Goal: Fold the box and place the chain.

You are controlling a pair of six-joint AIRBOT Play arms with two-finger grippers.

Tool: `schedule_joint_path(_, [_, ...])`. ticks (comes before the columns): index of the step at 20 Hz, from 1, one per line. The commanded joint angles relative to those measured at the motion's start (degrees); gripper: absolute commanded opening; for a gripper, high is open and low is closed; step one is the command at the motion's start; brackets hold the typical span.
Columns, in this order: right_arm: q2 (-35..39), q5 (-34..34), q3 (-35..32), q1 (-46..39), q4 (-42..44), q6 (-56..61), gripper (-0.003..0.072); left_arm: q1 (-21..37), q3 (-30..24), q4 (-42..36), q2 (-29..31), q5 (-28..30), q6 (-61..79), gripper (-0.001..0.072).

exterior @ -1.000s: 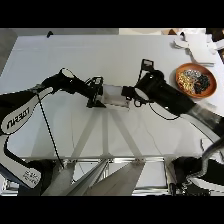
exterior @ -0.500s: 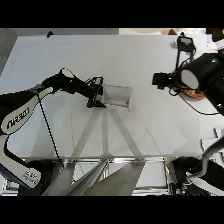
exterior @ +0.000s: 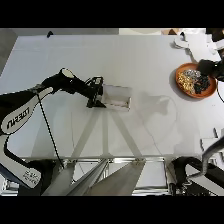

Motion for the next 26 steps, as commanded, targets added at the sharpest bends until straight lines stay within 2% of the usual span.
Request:
schedule_joint_path(1, [-4.00,-3.98,0.02,-8.70,4.59,-1.90,0.0418,0.02,-0.02,0.02,0.02,0.00,0.00,0.0472])
schedule_joint_path(2, [-5.68,-5.44,0.02,-9.55,6.93,-5.33,0.0433,0.02,-0.02,0.02,0.02,0.00,0.00,0.0472])
schedule_joint_path(4, [-9.75,-8.90,0.04,-9.88,11.78,-13.46,0.0587,0.02,-0.02,0.02,0.02,0.00,0.00,0.0472])
schedule_joint_path(10, [-22.03,-19.10,0.07,-9.88,24.48,-15.32,0.0595,0.02,-0.02,0.02,0.02,0.00,0.00,0.0472])
schedule_joint_path(15, [-29.33,-23.23,0.07,-9.88,23.23,-12.07,0.0591,0.02,-0.02,0.02,0.02,0.00,0.00,0.0472])
schedule_joint_path(18, [-31.19,-25.83,0.07,-9.88,23.23,-12.09,0.0571,0.02,-0.02,0.02,0.02,0.00,0.00,0.0472])
schedule_joint_path(21, [-31.30,-26.56,0.09,-9.88,23.26,-12.17,0.0367,0.02,-0.02,0.02,0.02,0.00,0.00,0.0472])
schedule_joint_path(24, [-31.01,-26.27,0.17,-9.88,23.28,-13.05,0.0019,0.02,-0.02,0.02,0.02,0.00,0.00,0.0472])
schedule_joint_path(26, [-30.16,-25.92,0.17,-9.86,23.32,-14.40,0.0014,0.02,-0.02,0.02,0.02,0.00,0.00,0.0472])
